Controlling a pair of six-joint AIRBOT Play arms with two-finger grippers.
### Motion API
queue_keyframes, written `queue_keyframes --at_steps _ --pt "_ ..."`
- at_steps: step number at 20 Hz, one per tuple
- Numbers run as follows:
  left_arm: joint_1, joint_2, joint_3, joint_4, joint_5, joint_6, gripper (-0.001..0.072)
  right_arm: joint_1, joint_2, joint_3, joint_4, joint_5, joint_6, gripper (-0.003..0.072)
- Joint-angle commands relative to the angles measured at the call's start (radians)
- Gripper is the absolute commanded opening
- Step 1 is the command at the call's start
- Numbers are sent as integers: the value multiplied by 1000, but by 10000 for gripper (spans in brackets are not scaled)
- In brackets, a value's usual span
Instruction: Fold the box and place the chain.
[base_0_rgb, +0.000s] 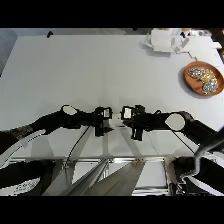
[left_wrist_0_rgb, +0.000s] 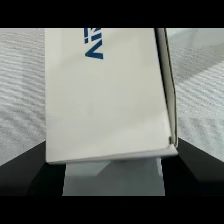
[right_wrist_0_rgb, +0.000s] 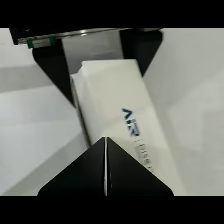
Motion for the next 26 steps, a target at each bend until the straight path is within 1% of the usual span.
queue_keyframes --at_steps 1,6,8,9,10,12,15,19,26 --pt "1 1 1 -1 -2 0 138 0 -49 1 18 56 4 16" --pt "1 1 1 -1 -2 0 138 0 -48 2 7 58 26 16" --pt "1 1 1 -1 -2 0 138 0 -19 2 58 61 15 16" --pt "1 1 1 -1 -2 0 138 0 11 2 90 61 -28 16" --pt "1 1 1 -1 -2 0 138 0 37 2 98 48 -59 16" --pt "1 1 1 -1 -2 0 138 -13 58 2 80 -18 -56 16" --pt "1 1 1 -1 -2 0 138 -74 13 2 88 -36 -49 16" --pt "1 1 1 -1 -2 0 138 -96 -51 2 102 24 -54 16" --pt "1 1 1 -1 -2 0 138 -96 -58 -4 86 69 -54 16"
